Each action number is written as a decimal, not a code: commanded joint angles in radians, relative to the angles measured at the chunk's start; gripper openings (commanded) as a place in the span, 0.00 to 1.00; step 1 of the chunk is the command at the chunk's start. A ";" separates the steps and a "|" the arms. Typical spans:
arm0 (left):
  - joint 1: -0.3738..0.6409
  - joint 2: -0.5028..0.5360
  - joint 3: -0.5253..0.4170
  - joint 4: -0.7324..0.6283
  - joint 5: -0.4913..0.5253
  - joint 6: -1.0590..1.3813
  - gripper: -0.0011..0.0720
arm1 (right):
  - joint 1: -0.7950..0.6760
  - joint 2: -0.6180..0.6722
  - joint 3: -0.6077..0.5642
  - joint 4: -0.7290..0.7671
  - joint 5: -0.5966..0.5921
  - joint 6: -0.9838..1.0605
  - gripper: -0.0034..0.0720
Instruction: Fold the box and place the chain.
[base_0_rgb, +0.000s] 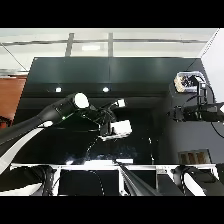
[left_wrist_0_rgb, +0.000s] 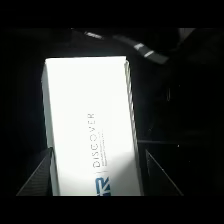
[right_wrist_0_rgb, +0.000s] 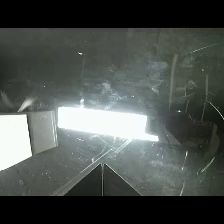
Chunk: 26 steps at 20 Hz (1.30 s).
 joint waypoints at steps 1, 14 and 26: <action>-0.058 -0.016 0.003 0.124 0.080 -0.004 0.99 | 0.000 0.000 0.000 0.000 -0.010 0.000 0.07; 0.060 -0.032 0.116 0.510 0.067 -0.283 0.43 | 0.000 0.000 0.000 0.000 -0.054 0.033 0.07; 0.902 -0.381 0.694 0.614 0.098 -0.611 0.43 | 0.000 0.000 0.000 0.031 -0.120 0.044 0.07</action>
